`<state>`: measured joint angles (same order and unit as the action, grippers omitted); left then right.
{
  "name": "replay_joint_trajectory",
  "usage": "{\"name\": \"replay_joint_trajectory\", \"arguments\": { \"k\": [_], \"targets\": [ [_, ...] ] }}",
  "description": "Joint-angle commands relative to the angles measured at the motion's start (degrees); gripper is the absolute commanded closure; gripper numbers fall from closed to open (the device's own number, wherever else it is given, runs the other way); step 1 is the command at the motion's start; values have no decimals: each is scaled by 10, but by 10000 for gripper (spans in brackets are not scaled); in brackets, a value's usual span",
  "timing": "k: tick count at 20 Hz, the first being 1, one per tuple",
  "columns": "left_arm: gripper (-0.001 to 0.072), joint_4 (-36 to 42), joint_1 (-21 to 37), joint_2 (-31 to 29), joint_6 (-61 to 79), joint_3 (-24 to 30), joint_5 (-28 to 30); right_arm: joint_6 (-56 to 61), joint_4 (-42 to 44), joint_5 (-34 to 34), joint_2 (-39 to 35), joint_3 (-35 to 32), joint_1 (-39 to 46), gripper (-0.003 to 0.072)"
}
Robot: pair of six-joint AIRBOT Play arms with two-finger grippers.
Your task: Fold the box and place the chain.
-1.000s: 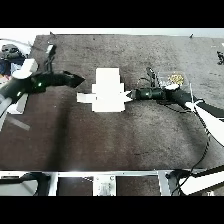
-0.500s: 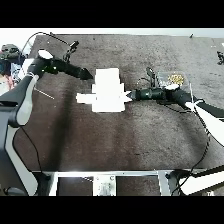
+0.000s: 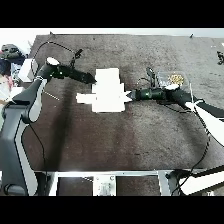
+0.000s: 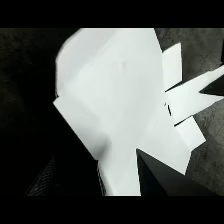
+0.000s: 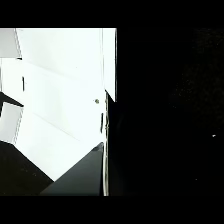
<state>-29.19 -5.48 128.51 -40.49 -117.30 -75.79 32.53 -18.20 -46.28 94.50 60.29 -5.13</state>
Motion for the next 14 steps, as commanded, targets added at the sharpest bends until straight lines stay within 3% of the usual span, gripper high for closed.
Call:
{"name": "replay_joint_trajectory", "arguments": {
  "k": [1, 10, 13, 14],
  "targets": [
    [176, 42, 0, 18, 23, -2, -44, 0, 0, 0, 0, 1, 0, 675],
    [177, 42, -21, 28, 42, 0, -70, 0, -3, 0, 0, 1, 0, 675],
    [286, 42, -21, 28, 45, 0, -87, 0, -17, 0, 0, 1, 0, 675],
    [413, 42, -21, 28, 46, 0, -92, 0, -22, 0, 0, 1, 0, 675]
  ]
}}
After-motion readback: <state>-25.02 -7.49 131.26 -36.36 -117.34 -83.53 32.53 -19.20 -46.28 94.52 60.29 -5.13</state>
